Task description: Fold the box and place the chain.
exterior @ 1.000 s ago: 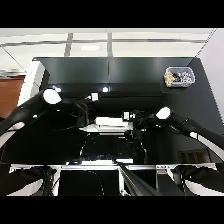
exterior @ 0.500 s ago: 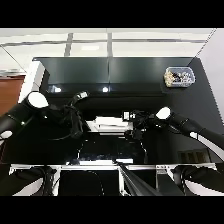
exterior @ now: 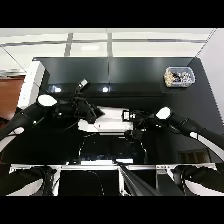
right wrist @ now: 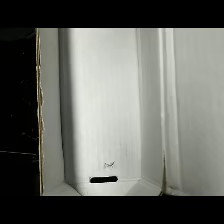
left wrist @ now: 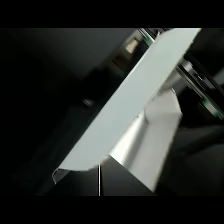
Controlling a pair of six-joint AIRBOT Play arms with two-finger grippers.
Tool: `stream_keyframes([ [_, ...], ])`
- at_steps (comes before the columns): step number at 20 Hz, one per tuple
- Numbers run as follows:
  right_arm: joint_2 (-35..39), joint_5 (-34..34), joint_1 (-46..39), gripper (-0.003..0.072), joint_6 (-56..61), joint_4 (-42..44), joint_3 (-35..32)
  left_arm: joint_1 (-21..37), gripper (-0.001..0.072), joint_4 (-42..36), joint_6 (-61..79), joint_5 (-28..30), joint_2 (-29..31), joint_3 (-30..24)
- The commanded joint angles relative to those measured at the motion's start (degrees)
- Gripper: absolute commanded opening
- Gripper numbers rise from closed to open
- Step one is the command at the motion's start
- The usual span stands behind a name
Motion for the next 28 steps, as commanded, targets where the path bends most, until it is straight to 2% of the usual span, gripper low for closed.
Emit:
stream_keyframes([
  [1,0.0,0.0,0.0,0.0126,0.0,0.0,0.0,0.1,0.0025,4.3,-1.6,4.0,-3.9,4.5],
  [3,0.0,0.0,0.0,0.0126,0.0,0.0,0.0,0.0,0.0025,12.3,-6.8,3.9,-6.4,6.4],
  [5,0.0,0.0,0.0,0.0126,0.0,0.0,0.0,0.0,0.0025,16.6,-9.2,2.9,-8.5,6.7],
  [8,0.0,0.0,0.0,0.0126,0.0,0.0,0.0,0.0,0.0025,16.6,-9.1,0.3,-10.9,6.7],
  [12,0.0,0.0,0.0,0.0127,0.0,0.0,0.0,0.0,0.0025,15.5,-9.2,0.2,-13.0,6.8],
  [16,0.0,0.0,0.0,0.0127,0.0,0.0,0.0,1.1,0.0024,16.6,-9.0,-1.7,-12.5,7.9],
  [18,0.0,0.0,0.0,0.0127,0.0,0.0,0.0,3.1,0.0024,17.7,-9.1,-4.6,-10.1,9.5],
  [22,0.0,0.0,0.0,0.0126,0.0,0.0,0.0,8.4,0.0023,19.5,-9.1,-10.3,1.4,9.1],
  [23,0.0,0.0,0.0,0.0127,0.0,0.0,0.0,9.0,0.0023,19.5,-8.7,-11.0,4.4,7.5],
  [25,0.0,0.0,0.0,0.0127,0.0,0.0,0.0,8.8,0.0024,18.6,-2.9,-10.0,9.9,1.0],
  [28,0.0,0.0,0.0,0.0126,0.0,0.0,0.0,7.9,0.0032,18.7,11.3,-10.0,11.7,-6.3],
])
